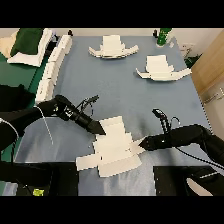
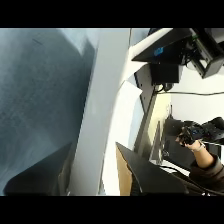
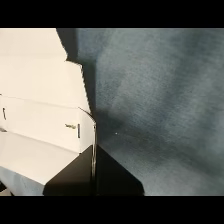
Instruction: Fold the box.
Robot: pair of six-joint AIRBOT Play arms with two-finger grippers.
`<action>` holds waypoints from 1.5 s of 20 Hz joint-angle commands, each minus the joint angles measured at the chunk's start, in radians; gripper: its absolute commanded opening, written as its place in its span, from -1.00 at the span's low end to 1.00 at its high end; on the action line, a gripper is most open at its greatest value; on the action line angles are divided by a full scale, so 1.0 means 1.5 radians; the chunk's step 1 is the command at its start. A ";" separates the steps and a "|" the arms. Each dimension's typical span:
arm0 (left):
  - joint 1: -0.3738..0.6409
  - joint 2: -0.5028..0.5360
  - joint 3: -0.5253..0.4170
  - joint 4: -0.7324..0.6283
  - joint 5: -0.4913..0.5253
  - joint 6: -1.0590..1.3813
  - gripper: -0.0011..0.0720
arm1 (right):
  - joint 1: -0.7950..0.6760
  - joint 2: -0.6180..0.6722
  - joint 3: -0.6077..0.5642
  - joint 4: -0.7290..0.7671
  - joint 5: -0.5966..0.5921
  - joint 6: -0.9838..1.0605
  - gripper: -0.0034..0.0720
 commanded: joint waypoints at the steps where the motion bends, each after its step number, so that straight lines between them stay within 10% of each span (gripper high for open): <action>1: 0.000 0.000 0.006 0.003 -0.008 -0.005 0.13 | 0.001 0.001 0.000 -0.002 -0.005 0.000 -0.91; 3: 0.000 0.000 0.006 0.011 -0.008 -0.006 0.12 | 0.001 0.001 0.000 -0.002 -0.005 0.000 -0.91; 5: 0.000 0.000 0.006 0.017 -0.011 -0.006 -0.73 | 0.001 0.001 0.000 -0.002 -0.003 0.000 -0.91; 7: 0.000 0.000 0.006 0.018 -0.012 -0.003 -0.94 | 0.001 0.001 0.000 -0.002 0.002 0.000 -0.91; 16: -0.003 0.025 0.072 -0.005 -0.017 0.126 -0.94 | 0.000 0.001 0.022 -0.134 0.049 0.009 -0.89; 19: -0.016 0.086 0.090 -0.002 0.038 0.190 -0.94 | -0.013 0.001 0.073 -0.291 0.075 0.096 0.27; 30: -0.191 0.184 0.059 0.080 0.354 0.298 -0.95 | -0.026 0.002 0.259 -0.354 0.057 0.205 0.26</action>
